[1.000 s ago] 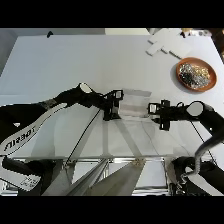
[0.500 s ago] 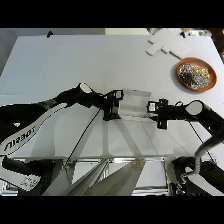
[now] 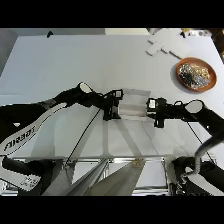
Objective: Fold the box and place the chain.
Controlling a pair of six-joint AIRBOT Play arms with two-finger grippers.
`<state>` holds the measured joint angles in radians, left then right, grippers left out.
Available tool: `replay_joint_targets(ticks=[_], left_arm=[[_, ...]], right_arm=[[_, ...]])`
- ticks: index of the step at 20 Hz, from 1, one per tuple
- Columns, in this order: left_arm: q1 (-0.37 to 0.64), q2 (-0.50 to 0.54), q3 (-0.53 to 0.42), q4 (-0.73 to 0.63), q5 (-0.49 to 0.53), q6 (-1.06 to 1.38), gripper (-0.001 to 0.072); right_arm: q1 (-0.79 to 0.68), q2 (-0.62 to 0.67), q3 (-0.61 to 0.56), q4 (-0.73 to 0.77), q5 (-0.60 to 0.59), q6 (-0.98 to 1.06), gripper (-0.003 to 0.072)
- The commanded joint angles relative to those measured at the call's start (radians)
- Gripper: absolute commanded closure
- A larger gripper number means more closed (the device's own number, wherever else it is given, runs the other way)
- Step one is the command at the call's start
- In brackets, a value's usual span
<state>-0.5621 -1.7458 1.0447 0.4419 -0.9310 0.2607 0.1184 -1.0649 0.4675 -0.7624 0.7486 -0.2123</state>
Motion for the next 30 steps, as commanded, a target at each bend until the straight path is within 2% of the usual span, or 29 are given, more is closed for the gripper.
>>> replay_joint_targets(ticks=[1,6,8,10,11,12,13,15,17,19,20,21,22,23,24,28,30], left_arm=[[0.0,0.0,0.0,0.0,0.0,0.001,0.0577],[0.0,0.0,0.0,0.0,-0.001,0.0,0.0577],[0.0,0.0,0.0,0.0,0.0,0.001,0.0577],[0.0,0.0,0.0,0.0,0.0,0.001,0.0577],[0.0,0.0,0.0,0.0,0.0,0.001,0.0577],[0.0,0.0,0.0,0.0,0.0,0.0,0.0577],[0.0,0.0,0.0,0.0,0.0,0.0,0.0577],[0.0,0.0,0.0,0.0,0.0,0.0,0.0577],[0.0,0.0,0.0,0.0,0.0,0.001,0.0577],[0.0,0.0,0.0,0.0,0.0,0.0,0.0577],[0.0,0.0,0.0,0.0,0.0,0.0,0.0577],[0.0,0.0,0.0,0.0,0.0,0.0,0.0577],[0.0,0.0,0.0,0.0,0.0,0.001,0.0577],[0.0,0.0,0.0,0.0,0.0,0.0,0.0577],[0.0,0.0,0.0,0.0,0.0,0.001,0.0577],[0.0,0.0,0.0,0.0,0.0,0.001,0.0577],[0.0,0.0,0.0,0.0,0.0,0.0,0.0577]], right_arm=[[0.001,-0.009,0.0,0.116,-0.032,-0.053,0.053],[0.034,-0.051,-0.001,0.123,-0.035,-0.091,0.0526],[0.055,-0.051,-0.001,0.123,-0.035,-0.108,0.0453],[0.057,-0.051,-0.001,0.123,-0.037,-0.111,0.0337],[0.057,-0.051,-0.001,0.122,-0.037,-0.11,0.0302],[0.057,-0.051,-0.001,0.121,-0.036,-0.11,0.0226],[0.057,-0.051,-0.001,0.121,-0.035,-0.11,0.0189],[0.057,-0.051,-0.001,0.119,-0.035,-0.109,0.0186],[0.057,-0.051,-0.001,0.119,-0.034,-0.105,0.015],[0.056,-0.051,-0.001,0.119,-0.034,-0.098,0.0154],[0.053,-0.051,-0.001,0.114,-0.029,-0.083,0.0162],[0.053,-0.048,-0.001,0.1,-0.029,-0.029,0.0219],[0.053,-0.04,-0.001,0.075,-0.027,0.039,0.0346],[0.053,-0.025,-0.001,0.037,-0.026,0.121,0.0517],[0.053,-0.005,-0.001,-0.005,-0.026,0.2,0.0656],[0.053,0.085,-0.001,-0.047,-0.031,0.507,0.0672],[0.053,0.148,-0.001,-0.079,-0.025,0.794,0.0672]])
